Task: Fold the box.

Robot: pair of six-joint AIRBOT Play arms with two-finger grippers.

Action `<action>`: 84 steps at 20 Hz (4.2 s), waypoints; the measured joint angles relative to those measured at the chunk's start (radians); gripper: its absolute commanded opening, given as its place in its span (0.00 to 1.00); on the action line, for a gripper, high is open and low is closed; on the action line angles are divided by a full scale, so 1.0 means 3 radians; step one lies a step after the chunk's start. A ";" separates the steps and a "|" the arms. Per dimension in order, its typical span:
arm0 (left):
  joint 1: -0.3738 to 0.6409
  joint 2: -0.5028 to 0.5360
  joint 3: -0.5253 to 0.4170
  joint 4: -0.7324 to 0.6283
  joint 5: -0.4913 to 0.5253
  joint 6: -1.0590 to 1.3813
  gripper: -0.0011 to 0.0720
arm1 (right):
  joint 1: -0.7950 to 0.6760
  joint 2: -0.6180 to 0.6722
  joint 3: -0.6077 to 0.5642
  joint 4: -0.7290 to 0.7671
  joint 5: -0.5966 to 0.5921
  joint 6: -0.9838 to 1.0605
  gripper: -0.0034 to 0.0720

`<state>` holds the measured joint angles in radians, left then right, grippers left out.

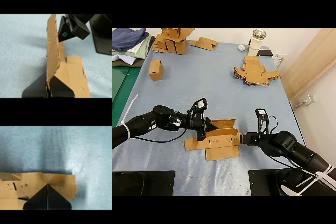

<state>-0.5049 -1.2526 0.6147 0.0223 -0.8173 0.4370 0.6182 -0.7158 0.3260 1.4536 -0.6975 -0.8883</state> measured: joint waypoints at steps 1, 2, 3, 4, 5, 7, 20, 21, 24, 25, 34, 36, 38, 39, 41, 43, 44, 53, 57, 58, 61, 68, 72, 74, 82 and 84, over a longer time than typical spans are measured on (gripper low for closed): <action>0.0000 0.0000 -0.0003 0.0001 -0.0003 0.0001 0.03 | 0.0000 0.0020 0.0019 -0.0005 0.0022 0.0006 0.05; 0.0000 -0.0003 -0.0003 0.0001 -0.0006 0.0001 0.03 | 0.0000 0.0052 0.0041 -0.0009 0.0031 0.0013 0.05; 0.0000 -0.0010 -0.0003 0.0001 -0.0011 0.0001 0.03 | 0.0000 0.0097 0.0065 -0.0011 0.0045 0.0019 0.05; 0.0000 -0.0027 -0.0003 0.0001 -0.0013 0.0001 0.03 | 0.0000 0.0145 0.0089 -0.0013 0.0070 0.0020 0.05; 0.0000 -0.0053 -0.0003 0.0000 -0.0014 0.0001 0.03 | 0.0000 0.0198 0.0111 -0.0013 0.0098 0.0022 0.05; 0.0000 -0.0123 -0.0003 -0.0001 -0.0017 0.0001 0.03 | 0.0000 0.0299 0.0142 -0.0015 0.0140 0.0027 0.05; 0.0000 -0.0270 0.0000 0.0173 -0.0112 -0.0193 0.03 | 0.0000 0.0496 0.0178 -0.0022 0.0202 0.0029 0.05; 0.0000 -0.0270 0.0000 0.0182 -0.0112 -0.0205 0.03 | 0.0000 0.0496 0.0177 -0.0022 0.0202 0.0028 0.05; 0.0001 -0.0270 0.0000 0.0211 -0.0111 -0.0224 0.03 | 0.0000 0.0496 0.0178 -0.0023 0.0202 0.0025 0.05; 0.0008 -0.0270 0.0000 0.0217 -0.0111 -0.0225 0.03 | 0.0000 0.0496 0.0178 -0.0023 0.0202 0.0022 0.05; 0.0005 -0.0270 0.0000 0.0233 -0.0104 -0.0237 0.03 | 0.0510 0.0497 0.0178 0.0261 -0.0418 -0.0272 0.04; 0.0004 -0.0270 -0.0001 0.0231 -0.0103 -0.0237 0.03 | 0.0885 0.0497 0.0178 0.0305 -0.0568 -0.0398 0.04; 0.0004 -0.0270 0.0000 0.0226 -0.0102 -0.0237 0.03 | 0.1376 0.0497 0.0170 0.0284 -0.0670 -0.0492 0.05; 0.0004 -0.0270 0.0000 0.0226 -0.0102 -0.0237 0.03 | 0.1653 0.0495 0.0154 0.0223 -0.0703 -0.0525 0.21; 0.0004 -0.0270 0.0000 0.0225 -0.0103 -0.0237 0.03 | 0.2130 0.0453 0.0104 -0.0017 -0.0764 -0.0565 0.60; 0.0004 -0.0270 0.0000 0.0224 -0.0103 -0.0237 0.03 | 0.2425 0.0352 0.0070 -0.0375 -0.0793 -0.0591 0.59; 0.0004 -0.0270 0.0000 0.0224 -0.0103 -0.0237 0.03 | 0.2513 0.0285 0.0060 -0.0565 -0.0801 -0.0598 0.59; -0.0003 -0.0270 0.0000 0.0224 -0.0103 -0.0237 0.03 | 0.2719 -0.0261 0.0041 -0.1423 -0.0626 -0.0621 0.59; -0.0003 -0.0270 0.0000 0.0223 -0.0103 -0.0238 0.03 | 0.2725 -0.0360 0.0041 -0.1495 -0.0516 -0.0621 0.59; -0.0003 -0.0270 0.0000 0.0223 -0.0102 -0.0237 0.03 | 0.2724 -0.0376 0.0041 -0.1520 -0.0497 -0.0621 0.59; -0.0003 -0.0270 0.0000 0.0224 -0.0102 -0.0237 0.03 | 0.2679 -0.0406 0.0039 -0.1623 -0.0432 -0.0589 0.59; -0.0003 -0.0270 0.0000 0.0223 -0.0102 -0.0238 0.03 | 0.2583 -0.0415 0.0121 -0.1898 -0.0418 -0.0399 0.59; -0.0003 -0.0270 0.0000 0.0223 -0.0102 -0.0238 0.03 | 0.2574 -0.0415 0.0209 -0.1912 -0.0429 -0.0370 0.66; -0.0003 -0.0270 0.0000 0.0221 -0.0102 -0.0237 0.03 | 0.2574 -0.0415 0.0228 -0.1937 -0.0436 -0.0367 1.00; -0.0003 -0.0270 0.0000 0.0221 -0.0100 -0.0237 0.03 | 0.2228 -0.0167 0.0240 -0.1750 -0.0439 -0.0755 0.99; -0.0003 -0.0270 -0.0001 0.0221 -0.0102 -0.0238 0.03 | 0.1999 -0.0080 0.0212 -0.1555 -0.0334 -0.1125 0.99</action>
<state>-0.5056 -1.3334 0.6144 0.0887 -0.8478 0.3656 1.2179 -0.7399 0.3897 0.9871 -0.7979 -1.2259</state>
